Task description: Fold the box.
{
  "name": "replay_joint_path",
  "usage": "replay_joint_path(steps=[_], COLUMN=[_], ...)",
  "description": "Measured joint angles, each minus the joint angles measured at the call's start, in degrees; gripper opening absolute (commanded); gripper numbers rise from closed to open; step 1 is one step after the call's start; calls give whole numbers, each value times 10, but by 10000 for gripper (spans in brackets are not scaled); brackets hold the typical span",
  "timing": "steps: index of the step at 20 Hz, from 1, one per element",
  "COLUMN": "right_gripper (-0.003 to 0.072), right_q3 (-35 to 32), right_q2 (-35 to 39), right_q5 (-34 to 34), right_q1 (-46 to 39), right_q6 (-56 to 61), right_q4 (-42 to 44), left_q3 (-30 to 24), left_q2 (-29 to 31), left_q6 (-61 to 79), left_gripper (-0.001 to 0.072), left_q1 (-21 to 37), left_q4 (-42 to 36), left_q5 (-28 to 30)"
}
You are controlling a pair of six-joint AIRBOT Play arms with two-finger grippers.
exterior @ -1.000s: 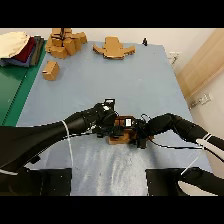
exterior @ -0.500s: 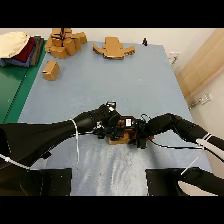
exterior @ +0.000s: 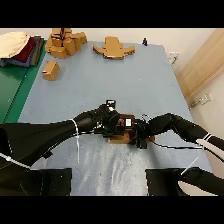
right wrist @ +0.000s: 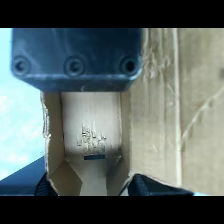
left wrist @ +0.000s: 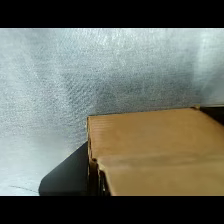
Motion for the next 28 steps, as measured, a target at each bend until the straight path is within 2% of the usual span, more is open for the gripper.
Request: replay_joint_path(steps=[4,6,8,17,18,23,24,25,28], right_gripper=[504,504,504,504,504,504,504,505,504], right_q3=[0,0,0,0,0,0,0,0,0], right_q2=[0,0,0,0,0,0,0,0,0], right_q5=[0,2,3,3,3,3,3,3,3], right_q1=[0,0,0,0,0,0,0,0,0], right_q6=[-1,-2,-2,-2,-2,-1,-1,0,1], right_q4=[0,0,3,2,2,2,2,1,0], left_q3=[0,1,1,3,3,4,6,9,15], left_q2=[0,0,0,-4,-4,-7,-7,-7,-7], left_q6=[1,4,4,2,1,0,0,0,9], left_gripper=[20,393,414,400,308,294,229,7,15], left_q1=[0,0,-1,0,0,0,0,0,0], left_q4=[-5,-15,-22,-17,-17,-16,-15,-14,-1], left_q5=[2,4,7,-5,-5,-5,-6,-7,-12])
